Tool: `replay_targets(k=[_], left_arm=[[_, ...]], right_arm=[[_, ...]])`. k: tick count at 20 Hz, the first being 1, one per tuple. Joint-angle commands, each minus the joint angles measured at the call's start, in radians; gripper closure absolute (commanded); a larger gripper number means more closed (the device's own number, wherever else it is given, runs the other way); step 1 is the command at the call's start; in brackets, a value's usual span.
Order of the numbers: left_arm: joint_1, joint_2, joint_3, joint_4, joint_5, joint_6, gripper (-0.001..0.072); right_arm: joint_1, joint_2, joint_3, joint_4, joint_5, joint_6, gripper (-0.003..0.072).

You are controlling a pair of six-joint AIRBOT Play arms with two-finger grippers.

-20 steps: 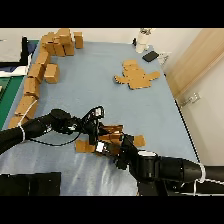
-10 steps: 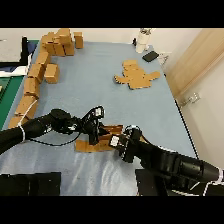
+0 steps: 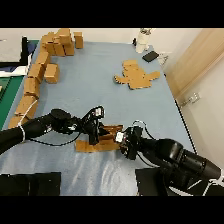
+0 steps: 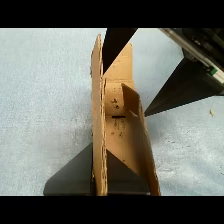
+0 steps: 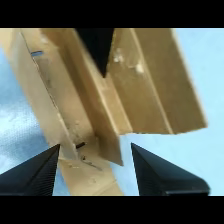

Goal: Fold the box.

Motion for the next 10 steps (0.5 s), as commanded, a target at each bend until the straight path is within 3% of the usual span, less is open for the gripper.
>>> replay_targets(k=[1,5,10], left_arm=[[-0.001,-0.001,0.000,0.000,0.000,0.000,0.0696],[-0.001,-0.001,0.000,0.000,0.000,0.000,0.0696],[-0.001,-0.001,0.000,0.000,0.000,0.000,0.0696]], right_arm=[[-0.206,-0.019,0.003,0.496,-0.005,-0.593,-0.0032],[-0.381,-0.164,0.050,0.752,-0.160,-0.946,-0.0032],[-0.398,-0.308,0.097,0.766,-0.140,-0.996,-0.0031]])
